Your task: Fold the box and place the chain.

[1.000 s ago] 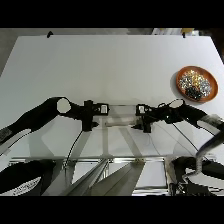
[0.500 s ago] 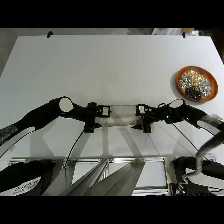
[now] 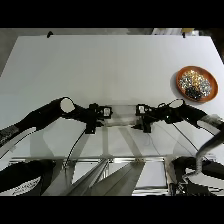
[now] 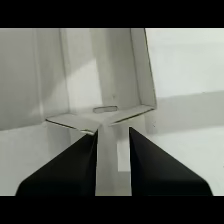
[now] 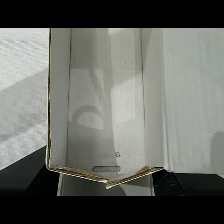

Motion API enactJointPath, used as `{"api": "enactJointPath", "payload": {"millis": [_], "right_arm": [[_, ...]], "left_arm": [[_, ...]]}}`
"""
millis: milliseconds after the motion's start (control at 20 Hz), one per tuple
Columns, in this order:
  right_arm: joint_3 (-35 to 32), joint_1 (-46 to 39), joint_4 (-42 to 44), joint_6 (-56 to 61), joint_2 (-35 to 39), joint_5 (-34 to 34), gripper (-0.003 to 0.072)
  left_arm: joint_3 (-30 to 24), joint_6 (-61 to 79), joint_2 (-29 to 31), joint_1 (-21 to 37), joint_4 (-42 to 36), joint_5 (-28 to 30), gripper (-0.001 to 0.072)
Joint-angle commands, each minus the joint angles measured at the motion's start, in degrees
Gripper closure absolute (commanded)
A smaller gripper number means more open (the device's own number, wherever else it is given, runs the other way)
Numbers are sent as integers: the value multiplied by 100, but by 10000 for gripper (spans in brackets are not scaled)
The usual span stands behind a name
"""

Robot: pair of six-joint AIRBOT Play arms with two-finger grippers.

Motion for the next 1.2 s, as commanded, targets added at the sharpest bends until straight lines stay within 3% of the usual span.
{"api": "enactJointPath", "payload": {"millis": [0, 100, 200, 650, 750, 850, 1150], "right_arm": [[7, -2, 2, 2, 4, 0, 288], [7, -2, 2, 2, 4, 0, 288], [7, -2, 2, 2, 4, 0, 288], [7, -2, 2, 2, 4, 0, 288], [7, -2, 2, 2, 4, 0, 288], [7, -2, 2, 2, 4, 0, 288], [7, -2, 2, 2, 4, 0, 288]], "left_arm": [[-4, -2, -4, -28, -168, 225, 515], [-4, -2, -4, -46, -170, 227, 521], [-4, 0, -4, -59, -214, 251, 579], [-4, -4, -101, -227, -702, 693, 573], [-4, -4, -186, -251, -730, 702, 547], [-4, -4, -195, -295, -811, 772, 426], [-4, -28, -195, -439, -977, 844, 415]]}}
